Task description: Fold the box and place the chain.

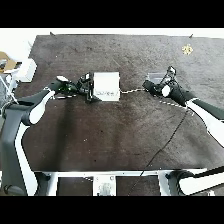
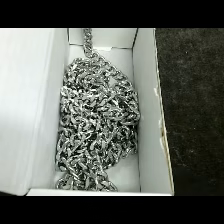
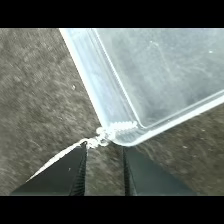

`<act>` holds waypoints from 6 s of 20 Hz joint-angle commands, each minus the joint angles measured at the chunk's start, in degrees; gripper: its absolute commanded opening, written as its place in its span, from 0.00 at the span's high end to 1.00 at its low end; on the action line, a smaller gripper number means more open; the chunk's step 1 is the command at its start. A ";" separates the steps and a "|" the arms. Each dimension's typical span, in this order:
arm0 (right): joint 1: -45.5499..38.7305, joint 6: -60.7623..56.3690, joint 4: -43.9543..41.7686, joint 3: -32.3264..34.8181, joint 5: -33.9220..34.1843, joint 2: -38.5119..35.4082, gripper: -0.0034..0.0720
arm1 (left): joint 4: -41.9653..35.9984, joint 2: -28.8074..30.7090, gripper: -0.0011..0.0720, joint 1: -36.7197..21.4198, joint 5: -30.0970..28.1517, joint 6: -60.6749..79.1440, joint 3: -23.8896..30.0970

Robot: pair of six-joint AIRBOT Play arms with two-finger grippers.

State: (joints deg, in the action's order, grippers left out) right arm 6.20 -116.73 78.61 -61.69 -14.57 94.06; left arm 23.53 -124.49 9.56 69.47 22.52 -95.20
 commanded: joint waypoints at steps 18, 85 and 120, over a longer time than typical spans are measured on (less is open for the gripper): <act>0.94 0.17 -2.34 0.04 3.39 2.78 0.95 | 0.00 -0.04 0.59 -0.02 -0.02 0.00 -0.02; 3.15 110.73 -52.65 -32.52 -54.07 14.27 0.78 | 0.00 -0.04 0.59 -0.02 -0.02 0.00 -0.02; 8.72 138.33 -58.47 -21.51 -35.56 11.78 0.60 | 0.00 -0.04 0.59 -0.02 -0.02 0.00 -0.02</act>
State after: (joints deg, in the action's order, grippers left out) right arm 14.90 22.37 18.55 -82.70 -50.26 105.43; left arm 23.46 -124.49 9.56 69.41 22.46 -95.20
